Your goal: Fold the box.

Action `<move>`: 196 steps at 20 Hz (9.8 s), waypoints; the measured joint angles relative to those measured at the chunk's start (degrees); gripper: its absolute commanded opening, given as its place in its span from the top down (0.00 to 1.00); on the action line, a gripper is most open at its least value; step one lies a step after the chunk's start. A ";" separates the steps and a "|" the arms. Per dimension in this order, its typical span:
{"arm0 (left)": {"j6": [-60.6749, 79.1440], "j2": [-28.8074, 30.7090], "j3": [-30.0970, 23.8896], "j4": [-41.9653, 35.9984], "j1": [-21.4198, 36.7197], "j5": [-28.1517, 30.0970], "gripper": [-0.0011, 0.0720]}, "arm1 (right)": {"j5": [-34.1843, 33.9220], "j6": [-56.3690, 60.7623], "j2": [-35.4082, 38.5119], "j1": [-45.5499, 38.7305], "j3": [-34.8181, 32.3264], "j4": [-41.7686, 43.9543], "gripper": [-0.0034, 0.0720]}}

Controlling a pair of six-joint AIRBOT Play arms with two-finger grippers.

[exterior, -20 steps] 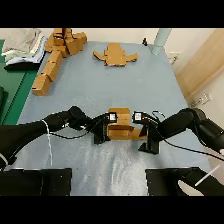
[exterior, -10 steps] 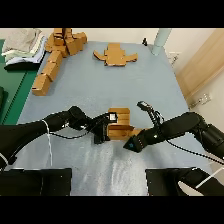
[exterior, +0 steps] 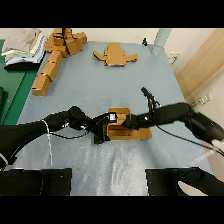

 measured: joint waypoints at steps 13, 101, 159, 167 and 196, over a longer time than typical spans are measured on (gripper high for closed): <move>0.00 0.00 0.00 0.07 0.00 -0.24 0.33 | -2.03 -16.00 -24.61 -1.90 9.97 -1.73 0.95; -0.02 0.00 0.00 0.00 0.00 0.02 0.33 | -5.88 -12.35 0.24 -9.33 -7.08 -13.16 0.88; 0.00 0.00 0.00 -0.02 0.00 0.02 0.33 | -21.99 44.94 -5.97 14.75 12.28 -44.52 0.66; 0.00 0.00 0.00 0.00 0.00 0.02 0.33 | -18.67 16.63 -12.02 -12.74 12.28 -28.06 0.95; -0.02 0.00 0.00 -0.02 0.00 0.02 0.33 | -18.36 -34.36 -22.45 -2.49 17.18 -0.26 0.95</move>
